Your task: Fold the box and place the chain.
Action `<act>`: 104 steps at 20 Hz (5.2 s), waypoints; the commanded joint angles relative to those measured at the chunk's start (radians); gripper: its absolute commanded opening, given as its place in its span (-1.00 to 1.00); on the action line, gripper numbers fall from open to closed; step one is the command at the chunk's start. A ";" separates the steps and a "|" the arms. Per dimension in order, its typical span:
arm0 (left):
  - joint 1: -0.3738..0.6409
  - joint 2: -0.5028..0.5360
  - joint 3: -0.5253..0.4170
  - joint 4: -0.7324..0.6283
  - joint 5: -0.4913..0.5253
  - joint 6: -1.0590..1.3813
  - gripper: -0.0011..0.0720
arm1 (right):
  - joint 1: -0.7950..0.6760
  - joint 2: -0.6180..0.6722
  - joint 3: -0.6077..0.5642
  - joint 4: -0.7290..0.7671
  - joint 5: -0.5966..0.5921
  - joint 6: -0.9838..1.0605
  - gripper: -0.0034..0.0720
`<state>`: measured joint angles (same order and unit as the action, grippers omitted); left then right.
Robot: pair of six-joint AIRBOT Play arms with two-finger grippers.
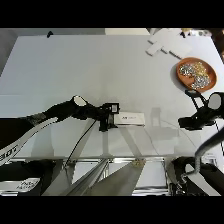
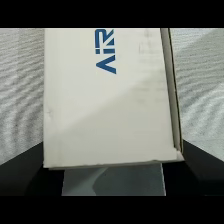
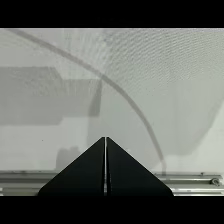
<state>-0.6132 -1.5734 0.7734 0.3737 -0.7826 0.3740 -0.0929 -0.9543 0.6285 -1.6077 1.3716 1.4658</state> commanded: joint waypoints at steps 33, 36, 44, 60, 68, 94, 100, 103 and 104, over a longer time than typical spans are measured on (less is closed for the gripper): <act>0.029 0.141 0.000 0.000 0.038 -0.019 -0.95 | -0.017 -0.021 0.001 0.060 -0.052 0.086 -0.87; 0.111 0.274 0.000 0.001 0.054 -0.106 -0.95 | -0.017 -0.021 0.001 0.060 -0.052 0.086 -0.87; 0.617 0.525 0.000 0.203 0.055 -0.546 -0.96 | -0.017 -0.021 0.001 0.060 -0.052 0.086 -0.87; 1.151 0.498 -0.260 0.881 0.092 -1.324 -0.96 | -0.017 -0.021 0.001 0.060 -0.052 0.086 -0.87; 1.146 0.499 -0.265 0.874 0.053 -1.324 0.55 | -0.017 -0.021 0.001 0.060 -0.052 0.086 -0.87; 0.879 0.865 -0.265 1.100 -0.041 -1.737 0.93 | -0.017 -0.021 0.001 0.060 -0.052 0.086 -0.87; 0.879 0.864 -0.265 1.101 -0.026 -1.748 0.93 | -0.017 -0.021 0.001 0.060 -0.052 0.086 -0.87; 0.879 0.864 -0.265 1.101 -0.018 -1.748 0.93 | -0.017 -0.021 0.001 0.060 -0.052 0.086 -0.87; 0.879 0.864 -0.265 1.101 -0.018 -1.748 0.93 | -0.017 -0.021 0.001 0.060 -0.052 0.086 -0.87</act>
<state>0.2668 -0.7109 0.5091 1.4738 -0.8074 -1.3701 -0.1097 -0.9741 0.6289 -1.5478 1.3190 1.5520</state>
